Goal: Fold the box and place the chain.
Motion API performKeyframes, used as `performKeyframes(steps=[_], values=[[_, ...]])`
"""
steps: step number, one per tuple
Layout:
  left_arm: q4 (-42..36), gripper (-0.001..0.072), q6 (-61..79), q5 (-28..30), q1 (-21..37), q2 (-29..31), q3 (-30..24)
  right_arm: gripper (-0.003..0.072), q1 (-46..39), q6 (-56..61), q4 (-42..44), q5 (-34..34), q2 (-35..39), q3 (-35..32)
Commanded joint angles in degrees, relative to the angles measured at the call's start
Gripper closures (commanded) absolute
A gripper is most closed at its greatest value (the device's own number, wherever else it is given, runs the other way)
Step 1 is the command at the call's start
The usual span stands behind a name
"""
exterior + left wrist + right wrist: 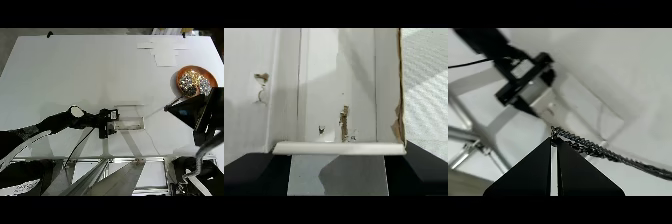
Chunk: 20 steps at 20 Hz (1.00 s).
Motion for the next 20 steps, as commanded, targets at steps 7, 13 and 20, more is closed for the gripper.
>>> performKeyframes(steps=[7,13,20], values=[[0.02,0.0503,0.02,0.0,0.02,0.04,-0.02,0.067,8.13,-4.39,6.93,-12.52,-0.57,-10.73],[0.02,0.0503,0.02,0.0,0.02,0.04,-0.02,0.067,8.13,-8.7,9.33,-17.9,-8.9,-16.61],[0.02,0.0503,0.02,0.0,0.02,0.04,-0.02,0.067,8.76,-9.51,7.5,-22.86,-19.04,-21.57]])
